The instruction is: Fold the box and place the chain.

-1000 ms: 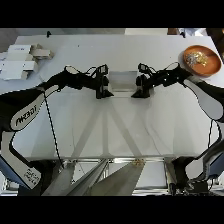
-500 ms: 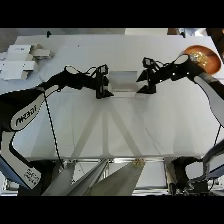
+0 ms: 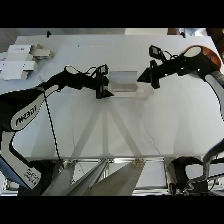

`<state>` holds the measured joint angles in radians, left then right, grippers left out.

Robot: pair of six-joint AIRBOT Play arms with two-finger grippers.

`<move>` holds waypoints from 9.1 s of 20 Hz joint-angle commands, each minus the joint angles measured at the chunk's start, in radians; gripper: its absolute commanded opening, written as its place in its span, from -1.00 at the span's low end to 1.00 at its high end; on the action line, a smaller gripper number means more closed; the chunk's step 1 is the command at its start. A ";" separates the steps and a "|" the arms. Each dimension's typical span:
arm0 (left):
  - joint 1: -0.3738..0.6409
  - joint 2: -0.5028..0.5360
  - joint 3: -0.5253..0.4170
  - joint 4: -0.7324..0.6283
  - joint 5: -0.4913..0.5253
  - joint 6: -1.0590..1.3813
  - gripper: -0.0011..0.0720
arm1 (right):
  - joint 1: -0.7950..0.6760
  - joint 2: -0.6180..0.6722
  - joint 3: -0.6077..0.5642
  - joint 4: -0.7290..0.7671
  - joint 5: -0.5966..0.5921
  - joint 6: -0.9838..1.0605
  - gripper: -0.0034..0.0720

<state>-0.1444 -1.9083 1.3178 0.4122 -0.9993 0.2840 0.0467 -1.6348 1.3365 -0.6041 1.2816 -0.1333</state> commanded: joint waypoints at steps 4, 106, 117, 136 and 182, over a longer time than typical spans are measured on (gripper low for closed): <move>-0.001 -0.001 0.001 0.000 0.000 0.000 0.11 | 0.087 -0.015 0.001 0.144 -0.342 0.006 -0.89; -0.001 -0.001 0.001 0.000 0.000 0.000 0.11 | 0.026 -0.118 0.010 -0.304 -0.091 0.277 -0.87; -0.001 -0.001 0.001 0.000 0.000 0.000 0.11 | -0.199 -0.018 0.010 -0.216 -0.243 0.741 -0.88; -0.001 -0.001 0.001 0.000 0.000 0.000 0.11 | -0.068 -0.133 -0.076 -0.223 -0.066 0.967 -0.88; -0.001 -0.001 0.001 0.000 0.000 0.000 0.11 | 0.143 -0.080 -0.074 -0.373 -0.303 1.293 0.46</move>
<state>-0.1459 -1.9083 1.3178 0.4118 -0.9997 0.2840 0.1715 -1.7157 1.2617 -0.9211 1.0061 1.0740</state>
